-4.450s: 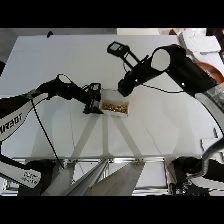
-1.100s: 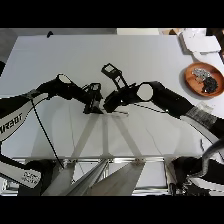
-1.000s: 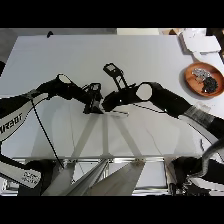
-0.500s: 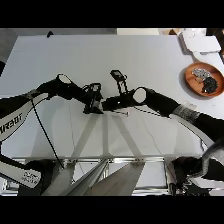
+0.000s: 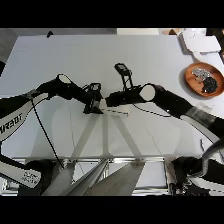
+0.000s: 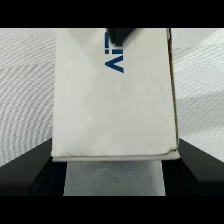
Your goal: Fold the box and place the chain.
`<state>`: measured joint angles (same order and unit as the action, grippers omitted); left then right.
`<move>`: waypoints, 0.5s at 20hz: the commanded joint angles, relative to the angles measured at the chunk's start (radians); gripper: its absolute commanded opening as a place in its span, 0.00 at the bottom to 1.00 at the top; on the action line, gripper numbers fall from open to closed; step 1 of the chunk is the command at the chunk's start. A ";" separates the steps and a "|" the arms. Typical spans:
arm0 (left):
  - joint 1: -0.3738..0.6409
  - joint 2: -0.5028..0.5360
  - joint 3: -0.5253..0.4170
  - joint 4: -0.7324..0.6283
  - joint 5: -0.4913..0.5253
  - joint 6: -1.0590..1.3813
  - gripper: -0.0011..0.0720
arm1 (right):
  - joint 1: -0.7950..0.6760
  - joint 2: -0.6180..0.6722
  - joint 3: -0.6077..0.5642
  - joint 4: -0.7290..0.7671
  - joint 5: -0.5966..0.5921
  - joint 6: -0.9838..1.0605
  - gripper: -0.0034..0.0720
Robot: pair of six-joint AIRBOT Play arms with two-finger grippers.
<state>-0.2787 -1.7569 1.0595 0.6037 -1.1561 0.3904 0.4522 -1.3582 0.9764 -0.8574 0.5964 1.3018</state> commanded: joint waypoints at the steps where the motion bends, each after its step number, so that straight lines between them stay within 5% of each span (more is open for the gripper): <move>1: 0.000 0.000 0.000 0.002 0.000 0.002 0.36 | -0.063 0.093 -0.004 -0.063 0.036 -0.002 0.05; 4: 0.000 0.000 0.000 0.002 0.000 0.002 0.36 | -0.132 0.105 -0.072 0.000 0.106 -0.002 0.05; 10: 0.000 0.001 0.000 0.002 0.000 0.002 0.36 | -0.152 0.104 -0.338 0.557 0.030 -0.359 0.05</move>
<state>-0.2787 -1.7569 1.0595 0.6048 -1.1561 0.3923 0.3107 -1.2579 0.7383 -0.5552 0.6434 1.1137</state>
